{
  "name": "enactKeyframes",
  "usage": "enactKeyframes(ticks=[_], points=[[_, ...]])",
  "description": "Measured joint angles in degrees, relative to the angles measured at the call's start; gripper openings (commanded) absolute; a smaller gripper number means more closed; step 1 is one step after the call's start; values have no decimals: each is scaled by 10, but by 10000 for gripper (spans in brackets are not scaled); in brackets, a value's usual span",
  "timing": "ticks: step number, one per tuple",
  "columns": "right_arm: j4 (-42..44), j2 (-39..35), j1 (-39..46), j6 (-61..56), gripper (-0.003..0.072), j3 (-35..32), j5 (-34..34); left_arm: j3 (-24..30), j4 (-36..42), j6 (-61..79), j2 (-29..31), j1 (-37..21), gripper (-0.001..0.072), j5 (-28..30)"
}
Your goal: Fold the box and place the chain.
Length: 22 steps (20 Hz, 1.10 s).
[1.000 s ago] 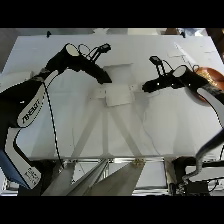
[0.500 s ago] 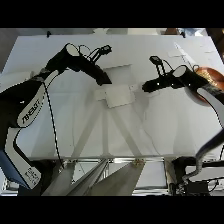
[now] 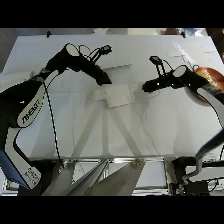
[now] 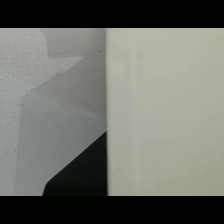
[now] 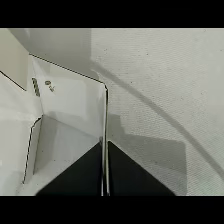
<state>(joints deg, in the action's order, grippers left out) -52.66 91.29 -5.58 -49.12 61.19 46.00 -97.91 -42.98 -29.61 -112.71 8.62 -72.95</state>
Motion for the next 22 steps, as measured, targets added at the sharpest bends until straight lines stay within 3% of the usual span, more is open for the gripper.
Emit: enactKeyframes(ticks=[1, 2, 8, 15, 19, 22], points=[[0, 0, 0, 0, 364, 0, 2, 0, -1, 0, 0, 0, 4, -1], [0, 0, 0, 0, 432, 0, 0, 0, -1, 0, 0, 0, 3, -1], [-15, -37, 0, 0, 432, 0, -3, 0, -9, -4, 39, 0, -2, -18], [-141, -167, 28, -53, 431, 0, 7, 13, -55, -1, 164, -6, -6, -73], [-175, -225, 78, -69, 431, 0, 32, 85, -47, 28, 214, -13, -5, -90], [-184, -243, 116, -75, 431, 0, 58, 157, -33, 71, 226, -15, -2, -62]])
